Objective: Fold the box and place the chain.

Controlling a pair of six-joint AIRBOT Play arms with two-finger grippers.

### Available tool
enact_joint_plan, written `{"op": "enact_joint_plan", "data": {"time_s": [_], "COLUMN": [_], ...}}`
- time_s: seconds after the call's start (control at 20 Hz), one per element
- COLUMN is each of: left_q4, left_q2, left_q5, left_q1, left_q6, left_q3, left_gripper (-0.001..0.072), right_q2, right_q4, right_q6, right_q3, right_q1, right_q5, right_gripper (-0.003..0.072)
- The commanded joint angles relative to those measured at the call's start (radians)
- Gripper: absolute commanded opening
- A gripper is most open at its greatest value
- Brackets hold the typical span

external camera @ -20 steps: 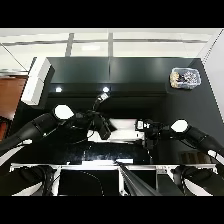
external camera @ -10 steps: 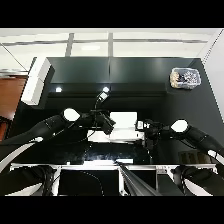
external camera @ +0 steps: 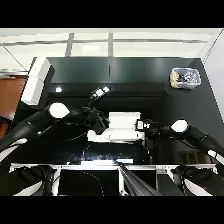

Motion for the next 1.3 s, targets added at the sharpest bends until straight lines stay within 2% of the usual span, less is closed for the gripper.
{"op": "enact_joint_plan", "data": {"time_s": [0.0, 0.1, 0.15, 0.2, 0.25, 0.4, 0.55, 0.75, 1.05, 1.25], "left_q4": [0.239, 0.214, 0.209, 0.203, 0.203, 0.202, 0.203, 0.199, 0.184, 0.142], "left_q2": [0.132, 0.174, 0.174, 0.168, 0.161, 0.14, 0.116, 0.075, 0.06, 0.031], "left_q5": [-0.187, -0.227, -0.224, -0.211, -0.169, -0.023, 0.063, 0.087, 0.179, 0.174], "left_q1": [0.061, 0.08, 0.077, 0.069, 0.056, 0.029, 0.009, -0.015, -0.092, -0.101], "left_q6": [-0.098, -0.04, 0.0, 0.057, 0.105, 0.235, 0.266, 0.299, 0.325, 0.333], "left_q3": [-0.051, -0.119, -0.143, -0.161, -0.173, -0.184, -0.184, -0.184, -0.183, -0.167], "left_gripper": [0.003, 0.0031, 0.0068, 0.0325, 0.0713, 0.0696, 0.0683, 0.0683, 0.0683, 0.0683], "right_q2": [0.0, 0.0, 0.0, 0.0, 0.0, 0.0, 0.0, 0.0, 0.0, 0.0], "right_q4": [0.0, 0.0, 0.0, 0.0, 0.0, 0.0, 0.0, 0.0, 0.001, 0.001], "right_q6": [0.0, 0.0, 0.0, 0.0, 0.0, 0.0, 0.0, 0.0, 0.0, 0.0], "right_q3": [0.0, 0.0, 0.0, 0.0, 0.0, 0.0, 0.0, 0.0, 0.0, 0.0], "right_q1": [0.001, 0.001, 0.001, 0.001, 0.001, 0.001, 0.001, 0.001, 0.001, 0.001], "right_q5": [0.0, -0.003, -0.003, -0.003, -0.003, -0.002, -0.002, -0.003, -0.002, -0.002], "right_gripper": [0.0476, 0.0476, 0.0476, 0.0476, 0.0476, 0.0476, 0.0476, 0.0476, 0.0476, 0.0476]}}
